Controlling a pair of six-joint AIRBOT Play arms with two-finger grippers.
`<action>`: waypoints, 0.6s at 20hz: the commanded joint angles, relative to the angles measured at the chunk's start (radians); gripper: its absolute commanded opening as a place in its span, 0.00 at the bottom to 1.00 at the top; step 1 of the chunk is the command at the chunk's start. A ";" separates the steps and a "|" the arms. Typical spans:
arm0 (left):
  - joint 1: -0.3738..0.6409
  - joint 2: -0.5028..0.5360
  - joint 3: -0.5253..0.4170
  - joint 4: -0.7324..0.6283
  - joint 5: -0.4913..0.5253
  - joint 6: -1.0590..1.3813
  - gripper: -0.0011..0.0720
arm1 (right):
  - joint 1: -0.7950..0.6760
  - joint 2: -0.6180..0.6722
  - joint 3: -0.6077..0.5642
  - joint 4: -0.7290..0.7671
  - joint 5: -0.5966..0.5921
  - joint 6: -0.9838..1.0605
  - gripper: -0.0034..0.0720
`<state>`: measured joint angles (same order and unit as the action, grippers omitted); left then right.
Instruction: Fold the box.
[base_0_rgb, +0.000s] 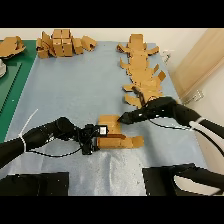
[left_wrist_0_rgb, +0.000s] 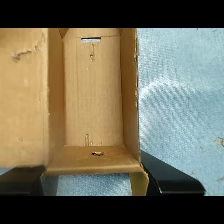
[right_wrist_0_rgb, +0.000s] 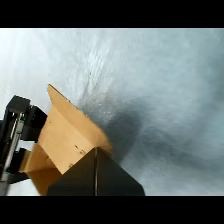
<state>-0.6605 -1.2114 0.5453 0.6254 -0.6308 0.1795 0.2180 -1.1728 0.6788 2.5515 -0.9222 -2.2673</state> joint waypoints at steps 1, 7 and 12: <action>0.000 0.000 0.001 -0.001 0.001 -0.001 0.72 | -0.033 0.163 -0.009 -0.226 -0.004 0.038 0.04; 0.000 0.000 0.001 -0.001 -0.005 -0.001 0.72 | 0.021 0.485 -0.156 -0.467 -0.288 0.094 0.05; 0.000 0.000 0.001 -0.001 -0.005 -0.001 0.72 | 0.082 0.557 -0.219 -0.473 -0.228 -0.017 0.67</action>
<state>-0.6605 -1.2118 0.5453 0.6247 -0.6338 0.1791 0.2623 -0.6571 0.4957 2.1181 -1.1847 -2.2169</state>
